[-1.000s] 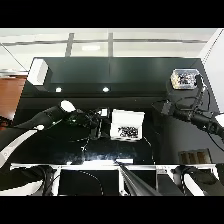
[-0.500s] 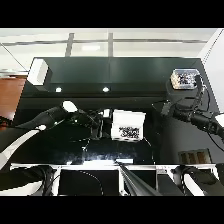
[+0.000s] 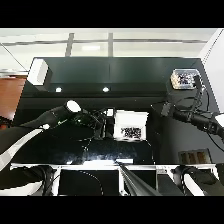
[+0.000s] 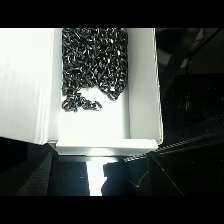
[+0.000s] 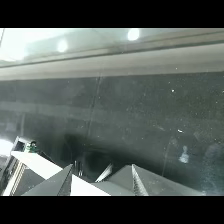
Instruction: Fold the box and place the chain.
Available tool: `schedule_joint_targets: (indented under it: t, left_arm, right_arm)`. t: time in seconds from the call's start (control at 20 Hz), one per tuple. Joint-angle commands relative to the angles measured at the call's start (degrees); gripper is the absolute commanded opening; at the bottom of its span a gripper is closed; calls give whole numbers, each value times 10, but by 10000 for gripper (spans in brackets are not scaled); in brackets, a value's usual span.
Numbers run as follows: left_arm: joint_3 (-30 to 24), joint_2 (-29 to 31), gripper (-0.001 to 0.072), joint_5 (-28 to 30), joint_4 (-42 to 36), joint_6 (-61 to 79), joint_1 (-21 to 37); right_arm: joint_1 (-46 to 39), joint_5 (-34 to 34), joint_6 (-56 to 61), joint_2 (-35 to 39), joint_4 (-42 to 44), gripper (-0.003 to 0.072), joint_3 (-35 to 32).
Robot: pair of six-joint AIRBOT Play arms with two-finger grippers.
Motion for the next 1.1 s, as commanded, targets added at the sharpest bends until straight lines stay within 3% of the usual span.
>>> schedule_joint_targets:
  t: [0.0,0.05,0.1,0.15,0.25,0.5,0.75,1.05]
  left_arm:
    - [1,-1,698,0,-1,-6,-1]
    - [1,-1,698,0,-1,-6,0]
    - [1,-1,698,0,-3,-6,0]
    - [1,-1,698,1,-3,-6,0]
    - [1,-1,698,0,-3,-6,0]
    - [1,-1,700,-2,-3,-5,0]
    - [1,-1,701,-1,-3,-5,-1]
    - [1,-1,701,-1,-3,-5,-1]
  right_arm:
    - [0,3,0,0,0,418,0]
    - [0,5,1,0,0,417,0]
    - [0,11,1,0,-2,298,0]
    - [0,19,2,0,-14,114,0]
    - [0,26,45,0,-64,51,0]
    - [0,99,314,0,-300,48,0]
    - [40,150,381,-10,-298,46,-11]
    - [114,99,405,-54,-263,46,-43]
